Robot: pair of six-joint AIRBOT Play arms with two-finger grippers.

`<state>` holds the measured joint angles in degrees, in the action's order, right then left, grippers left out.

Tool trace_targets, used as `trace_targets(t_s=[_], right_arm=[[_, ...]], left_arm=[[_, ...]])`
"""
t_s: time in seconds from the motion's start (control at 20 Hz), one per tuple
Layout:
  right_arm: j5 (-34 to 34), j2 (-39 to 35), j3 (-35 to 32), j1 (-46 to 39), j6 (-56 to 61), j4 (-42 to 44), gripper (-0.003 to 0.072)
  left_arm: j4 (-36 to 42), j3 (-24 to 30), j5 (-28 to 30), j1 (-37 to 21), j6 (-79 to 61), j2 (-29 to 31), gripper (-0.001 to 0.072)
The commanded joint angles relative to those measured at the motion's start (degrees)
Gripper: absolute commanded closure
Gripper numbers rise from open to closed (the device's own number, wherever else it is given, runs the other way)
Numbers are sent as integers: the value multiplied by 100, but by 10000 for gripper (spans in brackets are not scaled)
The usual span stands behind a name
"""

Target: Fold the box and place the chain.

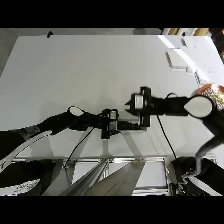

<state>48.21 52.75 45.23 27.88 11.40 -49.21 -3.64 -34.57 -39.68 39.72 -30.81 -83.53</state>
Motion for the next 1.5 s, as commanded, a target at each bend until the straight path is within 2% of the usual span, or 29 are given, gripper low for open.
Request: trace_targets(t_s=[0.0,0.2,0.45,0.5,0.55,0.6,0.8,1.1,1.45], right_arm=[[328,562,737,-391,1753,-492,634],[905,1047,555,-350,2024,-1034,640],[1019,608,-199,107,1808,-1080,621],[1012,446,-348,221,1808,-1080,585],[1012,282,-474,363,1805,-1082,498],[1005,94,-616,535,1722,-1088,447],[721,-251,-1023,859,1423,-1287,447],[28,-245,-1049,861,1423,-1517,448],[15,-243,-1047,861,1421,-1464,448]], left_arm=[[0,-2,2,0,0,2,504],[0,-2,4,0,0,2,504],[0,-2,2,0,0,2,504],[0,-2,2,0,0,2,504],[0,-2,2,0,0,2,504],[0,-2,0,0,0,2,504],[0,-2,0,0,0,2,504],[0,-2,0,0,0,2,504],[0,-2,0,0,0,2,504]])
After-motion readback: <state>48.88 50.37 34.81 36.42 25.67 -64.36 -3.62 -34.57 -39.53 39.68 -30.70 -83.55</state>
